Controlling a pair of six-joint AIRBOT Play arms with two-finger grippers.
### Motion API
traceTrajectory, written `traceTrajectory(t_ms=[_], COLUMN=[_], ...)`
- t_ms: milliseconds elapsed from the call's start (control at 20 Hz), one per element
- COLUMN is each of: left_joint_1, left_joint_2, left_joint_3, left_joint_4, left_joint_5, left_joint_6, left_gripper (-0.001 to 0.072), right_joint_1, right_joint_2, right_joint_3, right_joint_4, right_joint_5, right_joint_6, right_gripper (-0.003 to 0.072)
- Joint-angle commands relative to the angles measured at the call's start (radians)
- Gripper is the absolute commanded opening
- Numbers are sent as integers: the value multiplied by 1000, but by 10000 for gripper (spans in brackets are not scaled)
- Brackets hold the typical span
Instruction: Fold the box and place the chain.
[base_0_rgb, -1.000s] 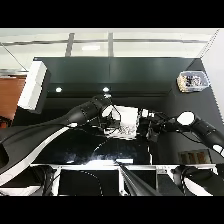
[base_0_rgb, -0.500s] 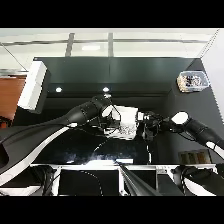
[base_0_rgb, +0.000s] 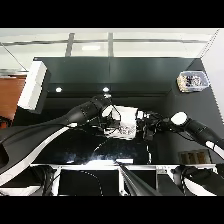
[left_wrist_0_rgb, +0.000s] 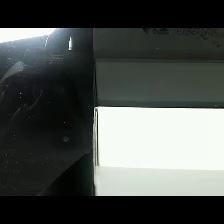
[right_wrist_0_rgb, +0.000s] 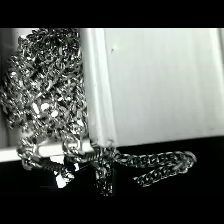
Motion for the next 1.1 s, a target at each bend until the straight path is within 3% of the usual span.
traceTrajectory(t_ms=[0, 350, 600, 750, 900, 1050], left_joint_1=[1, 1, 1, 1, 1, 1], left_joint_2=[-1, -1, -1, -1, -1, -1], left_joint_3=[0, 0, 0, 0, 0, 0], left_joint_4=[0, 0, 0, 0, 0, 0], left_joint_5=[1, 1, 2, 2, 2, 2], left_joint_6=[0, 0, 0, 0, 0, 0], left_gripper=[26, 26, 26, 26, 26, 26], right_joint_1=[-1, -56, -84, -84, -61, 14], right_joint_2=[21, 249, 431, 444, 429, 377], right_joint_3=[0, 2, 118, 200, 194, 177], right_joint_4=[-51, -188, -186, -68, 154, 156], right_joint_5=[-3, 10, 285, 396, 393, 315], right_joint_6=[90, 486, 692, 892, 949, 1006], right_gripper=[10, 8, 7, 8, 8, 20])
